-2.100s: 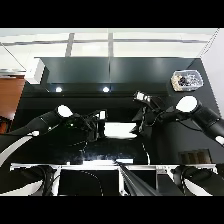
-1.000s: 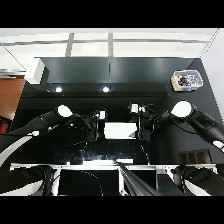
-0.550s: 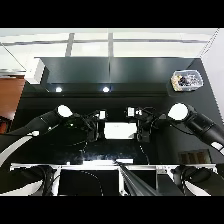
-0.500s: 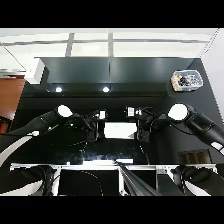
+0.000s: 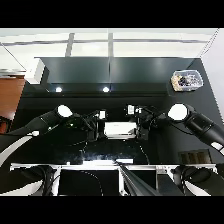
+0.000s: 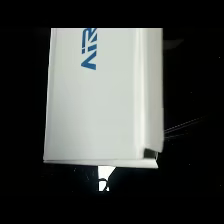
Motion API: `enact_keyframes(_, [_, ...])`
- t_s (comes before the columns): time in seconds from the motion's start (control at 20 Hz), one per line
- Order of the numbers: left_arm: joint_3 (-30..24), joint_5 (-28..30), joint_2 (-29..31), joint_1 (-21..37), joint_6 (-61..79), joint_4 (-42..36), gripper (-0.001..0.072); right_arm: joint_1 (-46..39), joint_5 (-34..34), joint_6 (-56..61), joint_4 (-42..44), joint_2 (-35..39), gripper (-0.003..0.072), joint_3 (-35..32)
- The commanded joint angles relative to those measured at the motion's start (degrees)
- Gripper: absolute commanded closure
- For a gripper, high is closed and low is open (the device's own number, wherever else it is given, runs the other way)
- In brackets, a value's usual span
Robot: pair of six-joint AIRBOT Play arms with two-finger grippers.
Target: Fold the box and place the chain.
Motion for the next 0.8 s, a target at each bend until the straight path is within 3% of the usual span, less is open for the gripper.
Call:
enact_keyframes(0.0, [-0.02, -0.02, -0.04, -0.02, 0.09, 0.02, 0.0284, 0.04, -0.59, 0.11, 2.12, 0.02, 0.021, -0.02])
enact_keyframes(0.35, [-0.02, -0.02, -0.04, -0.02, 0.09, 0.02, 0.0284, 0.07, -0.17, 0.11, 2.14, -0.35, 0.0213, -0.04])
enact_keyframes(0.45, [-0.02, -0.02, -0.04, -0.02, 0.09, 0.02, 0.0284, 0.11, 0.48, 0.11, 2.12, -0.96, 0.0374, -0.04])
enact_keyframes(0.75, [-0.02, -0.02, -0.04, -0.02, 0.09, 0.02, 0.0284, 0.24, 0.46, 0.11, 2.12, -1.05, 0.038, -0.02])
